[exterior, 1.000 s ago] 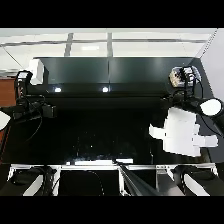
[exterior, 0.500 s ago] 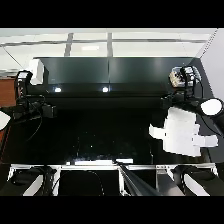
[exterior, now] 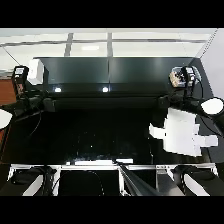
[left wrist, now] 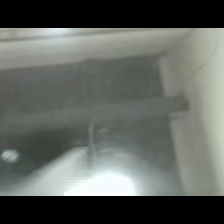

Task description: Fold the box and place the chain.

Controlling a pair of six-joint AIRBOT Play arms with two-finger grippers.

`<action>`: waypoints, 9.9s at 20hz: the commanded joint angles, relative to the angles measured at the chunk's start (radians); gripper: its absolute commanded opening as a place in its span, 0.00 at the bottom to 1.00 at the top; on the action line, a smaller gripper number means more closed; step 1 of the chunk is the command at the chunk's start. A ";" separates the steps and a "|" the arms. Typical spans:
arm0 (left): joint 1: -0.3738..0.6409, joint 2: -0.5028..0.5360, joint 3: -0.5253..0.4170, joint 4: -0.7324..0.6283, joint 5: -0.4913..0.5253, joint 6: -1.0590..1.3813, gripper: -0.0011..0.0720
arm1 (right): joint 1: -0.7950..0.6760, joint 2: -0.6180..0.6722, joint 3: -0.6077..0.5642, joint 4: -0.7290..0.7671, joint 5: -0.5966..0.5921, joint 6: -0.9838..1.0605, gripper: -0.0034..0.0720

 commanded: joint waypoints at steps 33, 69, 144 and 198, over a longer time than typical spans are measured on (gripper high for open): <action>-0.004 -0.092 -0.002 -0.195 -0.106 0.019 0.99 | -0.624 -0.041 0.136 -0.004 0.562 -0.220 0.07; -0.138 -1.055 0.594 -0.547 -0.770 0.933 0.05 | 0.312 0.163 -0.376 0.475 -0.212 -0.106 0.08; -0.334 -0.771 0.311 -0.485 -0.273 1.358 0.05 | 0.361 -0.333 -0.071 0.414 0.069 -1.332 0.97; -0.180 -0.512 0.211 -0.374 -0.730 0.643 0.05 | 0.417 -0.382 -0.046 0.211 0.001 -1.131 0.62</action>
